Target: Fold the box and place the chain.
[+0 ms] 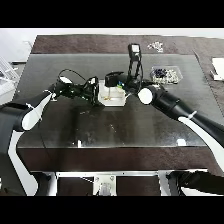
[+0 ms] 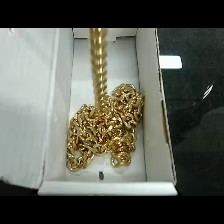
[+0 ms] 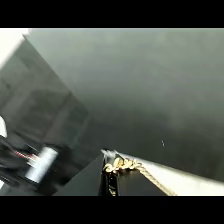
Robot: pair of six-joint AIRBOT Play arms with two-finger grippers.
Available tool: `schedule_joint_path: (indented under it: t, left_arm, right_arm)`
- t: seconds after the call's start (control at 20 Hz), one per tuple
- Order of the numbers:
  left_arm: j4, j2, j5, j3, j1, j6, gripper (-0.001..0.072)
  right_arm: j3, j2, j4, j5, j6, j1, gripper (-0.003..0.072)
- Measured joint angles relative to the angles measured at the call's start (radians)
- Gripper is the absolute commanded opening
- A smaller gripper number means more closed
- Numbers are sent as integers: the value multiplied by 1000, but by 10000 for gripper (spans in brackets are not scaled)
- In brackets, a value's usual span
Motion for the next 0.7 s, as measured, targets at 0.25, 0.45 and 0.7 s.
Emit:
schedule_joint_path:
  t: [0.25, 0.45, 0.7]
  left_arm:
    - [0, 0, 0, 0, 0, 0, 487]
    - [0, 0, -1, 0, 0, 0, 487]
    - [0, 0, -2, 0, 0, 0, 487]
  right_arm:
    - [-13, -98, 2, 14, 14, 1, 388]
    - [-16, -79, -1, 56, 15, -13, 548]
    - [-93, 53, -68, 106, 11, -156, 547]
